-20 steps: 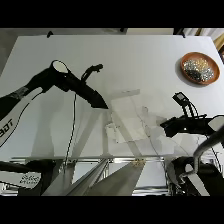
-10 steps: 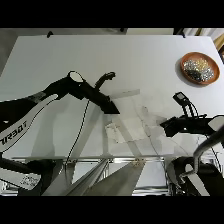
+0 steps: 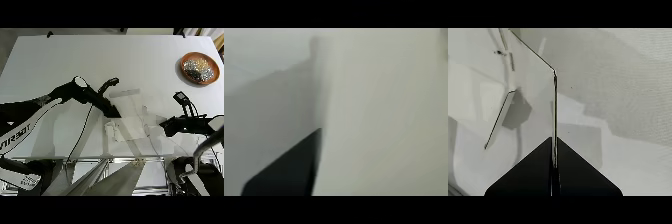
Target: Fold the box and place the chain.
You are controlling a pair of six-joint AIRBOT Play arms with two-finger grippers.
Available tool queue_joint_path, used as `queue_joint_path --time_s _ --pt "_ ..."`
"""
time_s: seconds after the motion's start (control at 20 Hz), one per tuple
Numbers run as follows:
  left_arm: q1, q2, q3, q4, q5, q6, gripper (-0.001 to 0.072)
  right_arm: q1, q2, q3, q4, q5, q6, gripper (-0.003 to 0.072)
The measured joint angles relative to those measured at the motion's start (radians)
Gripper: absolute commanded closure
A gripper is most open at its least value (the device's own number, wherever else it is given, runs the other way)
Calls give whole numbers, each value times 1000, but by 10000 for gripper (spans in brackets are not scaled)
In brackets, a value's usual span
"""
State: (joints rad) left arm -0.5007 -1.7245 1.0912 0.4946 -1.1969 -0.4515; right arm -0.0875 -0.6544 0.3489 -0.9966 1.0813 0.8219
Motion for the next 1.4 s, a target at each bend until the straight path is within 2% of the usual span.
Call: queue_joint_path --time_s 0.1,0.15,0.2,0.25,0.65,0.8,0.9,1.1,1.4 --pt "6 0 -1 32 -2 -5 582 0 0 0 1 0 0 671" --pt "13 0 -1 43 -6 -10 606 0 0 0 1 0 0 671" --pt "21 0 -1 50 -6 -13 677 0 0 0 2 0 0 671" --pt "27 1 -1 49 -13 -14 703 0 0 0 3 0 0 671" --pt "16 1 -2 3 -29 68 705 0 0 0 -5 2 0 666" --pt "4 2 -2 -5 -35 82 706 0 0 3 -3 14 0 488" --pt "0 11 -2 -5 -40 84 706 0 0 18 -2 28 0 483" --pt "-4 68 -2 10 -45 85 708 0 0 82 -5 79 10 479" --pt "-60 242 -29 205 12 18 709 0 0 230 -57 165 68 462"
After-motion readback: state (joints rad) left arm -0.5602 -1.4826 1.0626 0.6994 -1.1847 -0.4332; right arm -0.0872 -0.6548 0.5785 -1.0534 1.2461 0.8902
